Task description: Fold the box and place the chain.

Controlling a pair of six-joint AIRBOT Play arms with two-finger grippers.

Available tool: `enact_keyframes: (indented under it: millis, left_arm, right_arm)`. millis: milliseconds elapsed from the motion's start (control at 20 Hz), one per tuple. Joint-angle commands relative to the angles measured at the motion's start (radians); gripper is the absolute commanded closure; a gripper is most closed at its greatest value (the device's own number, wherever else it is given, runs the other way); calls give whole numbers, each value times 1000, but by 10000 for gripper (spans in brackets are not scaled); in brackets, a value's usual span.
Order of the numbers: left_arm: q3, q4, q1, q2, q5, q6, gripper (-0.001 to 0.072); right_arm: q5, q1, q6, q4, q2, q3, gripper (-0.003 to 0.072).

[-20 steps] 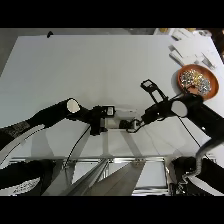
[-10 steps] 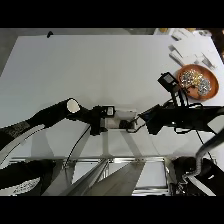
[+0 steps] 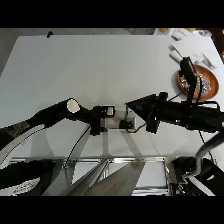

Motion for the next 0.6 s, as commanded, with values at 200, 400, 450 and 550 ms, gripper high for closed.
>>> enact_keyframes:
  millis: [200,400,450,550]
  left_arm:
    - [0,0,0,1,0,0,576]
    - [0,0,0,1,0,0,576]
    - [0,0,0,1,0,0,576]
    - [0,0,1,1,0,0,576]
  right_arm:
    - [3,1,-36,-106,-37,-9,670]
    - [126,1,-158,-124,-168,-52,669]
    - [155,1,-167,-125,-204,-53,669]
    - [177,1,-179,-126,-259,-54,669]
